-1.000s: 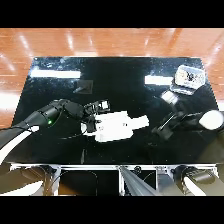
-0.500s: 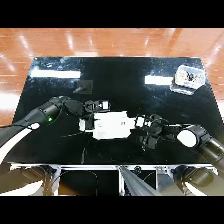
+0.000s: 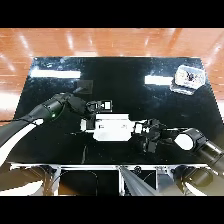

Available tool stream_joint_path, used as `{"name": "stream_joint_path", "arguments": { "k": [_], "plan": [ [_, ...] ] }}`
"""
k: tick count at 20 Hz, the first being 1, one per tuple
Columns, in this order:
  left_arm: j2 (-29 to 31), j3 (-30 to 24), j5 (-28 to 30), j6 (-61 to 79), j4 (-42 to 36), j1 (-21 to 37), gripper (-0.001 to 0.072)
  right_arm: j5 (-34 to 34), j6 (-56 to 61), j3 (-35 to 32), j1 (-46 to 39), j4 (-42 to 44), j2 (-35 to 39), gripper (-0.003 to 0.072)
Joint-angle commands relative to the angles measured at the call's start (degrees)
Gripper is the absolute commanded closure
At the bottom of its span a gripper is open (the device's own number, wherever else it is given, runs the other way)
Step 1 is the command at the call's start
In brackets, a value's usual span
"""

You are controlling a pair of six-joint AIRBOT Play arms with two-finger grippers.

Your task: Fold the box and place the chain.

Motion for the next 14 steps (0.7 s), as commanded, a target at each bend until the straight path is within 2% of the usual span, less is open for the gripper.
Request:
{"name": "stream_joint_path", "arguments": {
  "k": [1,3,6,9,12,14],
  "plan": [
    [-0.44,1.14,2.12,0.42,-0.09,0.00,0.0691,-5.95,-7.23,-0.85,1.86,5.88,-2.80,-0.0021],
    [-0.55,1.57,2.82,0.37,-0.09,-0.02,0.0691,-9.38,-11.89,-0.85,3.52,8.70,-6.23,-0.0021],
    [-0.61,1.57,3.87,0.35,-0.09,-0.02,0.0690,-12.83,-12.28,-0.85,6.62,9.81,-9.97,-0.0021],
    [-0.61,1.57,3.80,0.35,-0.09,0.00,0.0690,-17.33,-12.28,-0.85,10.05,11.56,-10.82,-0.0021],
    [-0.61,1.57,3.85,0.33,-0.11,0.00,0.0690,-22.18,-11.98,-0.83,11.34,16.81,-10.82,-0.0021],
    [-0.61,1.57,4.15,0.33,-0.09,0.00,0.0690,-21.51,-11.17,-0.37,10.99,18.23,-10.69,-0.0021]
  ]
}}
